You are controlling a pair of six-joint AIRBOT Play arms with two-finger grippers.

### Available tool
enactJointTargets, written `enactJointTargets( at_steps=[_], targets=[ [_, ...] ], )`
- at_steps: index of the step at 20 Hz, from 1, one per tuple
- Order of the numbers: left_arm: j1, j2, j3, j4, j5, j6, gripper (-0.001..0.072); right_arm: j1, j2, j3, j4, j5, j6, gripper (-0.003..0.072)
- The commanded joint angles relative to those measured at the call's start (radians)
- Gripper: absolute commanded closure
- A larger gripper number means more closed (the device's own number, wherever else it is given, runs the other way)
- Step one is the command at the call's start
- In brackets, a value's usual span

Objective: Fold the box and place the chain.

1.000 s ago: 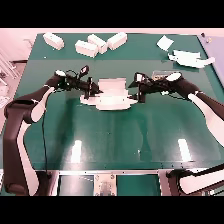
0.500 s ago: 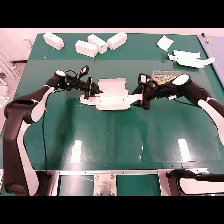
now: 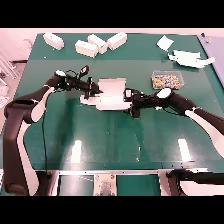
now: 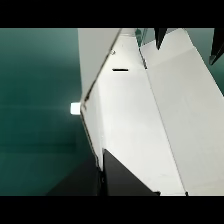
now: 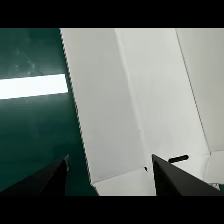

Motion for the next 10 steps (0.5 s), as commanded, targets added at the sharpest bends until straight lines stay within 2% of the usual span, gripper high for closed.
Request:
enactJointTargets(
  at_steps=[1,6,10],
  targets=[
    [-0.001,0.000,0.000,0.000,0.000,0.000,0.0687,0.017,-0.013,-0.013,0.002,-0.045,-0.022,0.0079],
    [-0.001,0.000,0.000,0.000,0.000,0.000,0.0687,0.030,-0.063,-0.007,0.050,-0.194,-0.080,0.0073],
    [-0.001,0.000,0.000,0.000,0.000,0.000,0.0687,0.014,-0.037,0.034,0.073,-0.183,-0.093,0.0065]
  ],
)
